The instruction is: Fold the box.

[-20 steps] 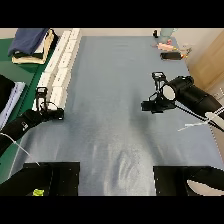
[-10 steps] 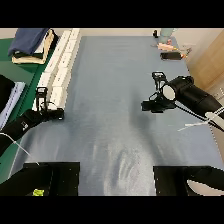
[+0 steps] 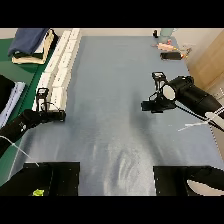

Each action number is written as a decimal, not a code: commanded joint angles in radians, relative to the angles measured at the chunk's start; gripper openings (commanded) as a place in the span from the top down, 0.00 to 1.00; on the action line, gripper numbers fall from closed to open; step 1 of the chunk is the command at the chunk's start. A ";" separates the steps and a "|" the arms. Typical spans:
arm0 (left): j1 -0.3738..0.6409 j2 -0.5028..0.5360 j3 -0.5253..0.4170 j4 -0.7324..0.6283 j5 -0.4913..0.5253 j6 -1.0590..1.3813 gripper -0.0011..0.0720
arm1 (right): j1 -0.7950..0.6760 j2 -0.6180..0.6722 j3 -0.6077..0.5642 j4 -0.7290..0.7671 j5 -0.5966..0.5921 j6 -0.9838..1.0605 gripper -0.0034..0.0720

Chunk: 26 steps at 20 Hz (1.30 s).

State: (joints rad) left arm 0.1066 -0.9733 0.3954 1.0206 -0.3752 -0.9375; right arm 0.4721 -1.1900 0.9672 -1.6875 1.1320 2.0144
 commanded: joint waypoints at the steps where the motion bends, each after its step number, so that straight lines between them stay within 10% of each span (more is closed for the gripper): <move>1: 0.001 0.084 0.018 0.023 -0.187 -0.023 0.04 | 0.001 0.000 0.001 0.001 0.001 -0.009 0.95; 9: -0.001 0.268 0.103 0.270 -0.687 -0.344 0.08 | 0.001 0.000 0.001 0.008 0.000 -0.034 0.95; 11: -0.001 0.294 0.169 0.175 -0.761 -0.346 0.95 | 0.001 0.000 0.001 0.028 -0.004 -0.034 0.95; 16: -0.117 0.233 0.433 0.011 -0.720 -0.342 0.96 | 0.001 -0.002 0.001 0.112 -0.097 -0.062 0.95; 26: -0.546 -0.300 0.739 0.011 -0.587 -0.365 0.96 | 0.001 -0.001 0.002 0.230 -0.142 -0.078 0.95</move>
State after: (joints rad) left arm -0.3454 -1.1618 1.0870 1.0363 -1.0206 -1.2953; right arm 0.4725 -1.1912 0.9684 -1.4780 0.9970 1.9396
